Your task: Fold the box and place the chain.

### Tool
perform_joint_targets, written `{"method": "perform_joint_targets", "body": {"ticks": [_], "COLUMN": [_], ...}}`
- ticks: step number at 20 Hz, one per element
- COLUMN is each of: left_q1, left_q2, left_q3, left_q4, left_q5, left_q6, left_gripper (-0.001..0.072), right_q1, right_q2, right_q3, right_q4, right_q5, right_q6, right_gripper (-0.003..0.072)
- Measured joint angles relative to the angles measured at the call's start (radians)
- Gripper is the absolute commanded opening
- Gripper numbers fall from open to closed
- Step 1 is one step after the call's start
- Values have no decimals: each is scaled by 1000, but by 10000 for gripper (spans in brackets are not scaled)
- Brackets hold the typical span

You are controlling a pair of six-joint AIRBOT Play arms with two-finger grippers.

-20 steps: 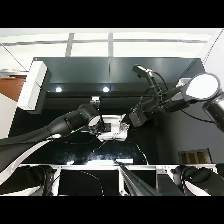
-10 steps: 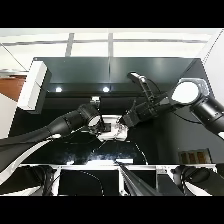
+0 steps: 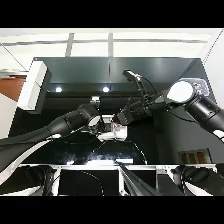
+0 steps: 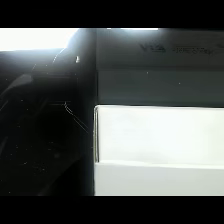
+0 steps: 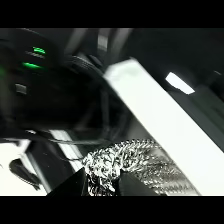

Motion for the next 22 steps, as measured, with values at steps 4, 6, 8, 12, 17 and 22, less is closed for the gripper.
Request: {"method": "perform_joint_targets", "body": {"ticks": [4, 6, 8, 12, 17, 22], "left_q1": [0, 0, 0, 0, 0, 0], "left_q2": [0, 0, 0, 0, 0, 0], "left_q3": [0, 0, 0, 0, 0, 0], "left_q4": [0, 0, 0, 0, 0, 0], "left_q5": [0, 0, 0, 0, 0, 0], "left_q6": [0, 0, 0, 0, 0, 0], "left_gripper": [33, 33, 33, 33, 33, 33], "right_q1": [1, -4, -16, -54, -78, -98], "right_q2": [-1, -1, 0, 11, 17, 18], "right_q3": [6, 7, 13, 55, 83, 92], "right_q4": [-14, -56, -80, -101, -113, -146], "right_q5": [0, -3, 1, 27, 60, 42], "right_q6": [-6, 13, 27, 36, 40, 50], "right_gripper": [36, 36, 36, 36, 36, 36]}}
